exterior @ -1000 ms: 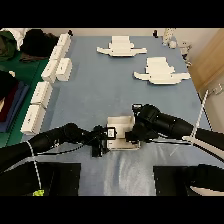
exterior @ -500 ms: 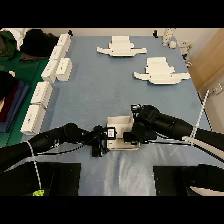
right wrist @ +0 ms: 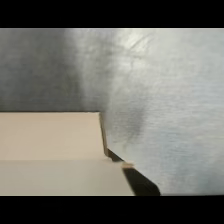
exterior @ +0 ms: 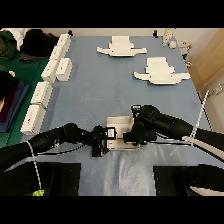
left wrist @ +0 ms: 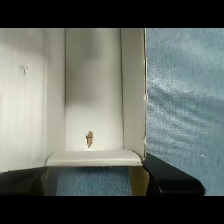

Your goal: Fold the box.

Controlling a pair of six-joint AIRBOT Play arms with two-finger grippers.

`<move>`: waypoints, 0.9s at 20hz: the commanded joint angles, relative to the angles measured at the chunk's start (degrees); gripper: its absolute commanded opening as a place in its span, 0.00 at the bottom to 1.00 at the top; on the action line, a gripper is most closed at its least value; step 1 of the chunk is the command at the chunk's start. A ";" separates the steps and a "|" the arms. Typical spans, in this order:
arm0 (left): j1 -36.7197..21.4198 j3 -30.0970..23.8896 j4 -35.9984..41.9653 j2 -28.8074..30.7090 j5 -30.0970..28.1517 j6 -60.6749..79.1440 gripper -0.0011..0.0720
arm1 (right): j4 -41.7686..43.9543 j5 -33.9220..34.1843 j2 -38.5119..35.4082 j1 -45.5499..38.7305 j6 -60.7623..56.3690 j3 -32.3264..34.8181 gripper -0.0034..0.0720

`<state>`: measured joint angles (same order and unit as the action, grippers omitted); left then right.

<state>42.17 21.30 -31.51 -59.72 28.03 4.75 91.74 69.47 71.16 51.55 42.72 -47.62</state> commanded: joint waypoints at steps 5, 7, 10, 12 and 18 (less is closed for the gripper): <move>-0.02 0.00 0.02 0.04 0.00 -0.09 0.37 | 3.93 0.02 -0.04 0.00 -0.26 -0.04 0.28; 0.00 0.02 0.04 0.04 0.00 -0.09 0.37 | 4.70 0.00 -0.04 0.00 -0.31 -0.04 0.28; 0.00 0.02 0.02 0.04 0.00 -0.09 0.37 | 4.07 0.00 -0.04 -0.02 -0.28 -0.04 0.51; 0.00 0.00 0.02 0.04 0.00 -0.09 0.37 | 4.04 0.00 -0.04 -0.02 -0.28 -0.04 0.60; 0.00 0.00 0.04 0.04 0.00 -0.09 0.37 | 3.41 0.04 -0.63 -0.09 -0.28 -0.11 0.71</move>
